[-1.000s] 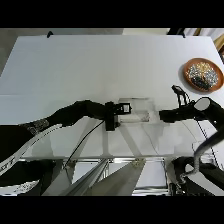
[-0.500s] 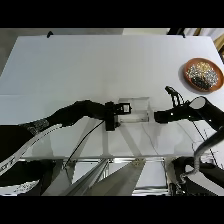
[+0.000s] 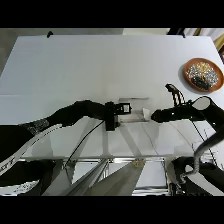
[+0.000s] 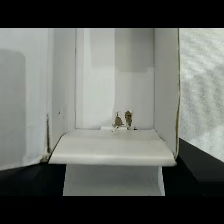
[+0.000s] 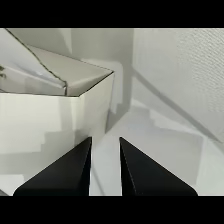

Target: Fold the box and place the chain.

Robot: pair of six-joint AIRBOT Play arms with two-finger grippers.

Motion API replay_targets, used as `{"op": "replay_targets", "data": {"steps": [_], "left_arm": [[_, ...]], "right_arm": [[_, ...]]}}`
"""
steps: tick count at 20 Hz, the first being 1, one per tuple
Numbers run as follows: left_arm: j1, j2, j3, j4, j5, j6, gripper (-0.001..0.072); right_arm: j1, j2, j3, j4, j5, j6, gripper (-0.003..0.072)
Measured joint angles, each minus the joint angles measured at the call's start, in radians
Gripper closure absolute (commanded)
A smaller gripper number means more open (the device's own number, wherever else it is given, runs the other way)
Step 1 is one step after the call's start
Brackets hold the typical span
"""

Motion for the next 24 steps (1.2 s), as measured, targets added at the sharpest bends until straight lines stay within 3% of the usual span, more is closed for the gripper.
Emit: {"op": "replay_targets", "data": {"steps": [4, 24], "left_arm": [[0.000, 0.000, 0.000, 0.000, 0.000, 0.000, 0.0557], [0.000, 0.000, 0.000, 0.000, 0.000, 0.000, 0.0557]], "right_arm": [[0.000, 0.012, 0.000, 0.027, 0.019, -0.001, 0.0390], [0.001, 0.077, 0.000, -0.003, 0.015, 0.027, 0.0394]]}}
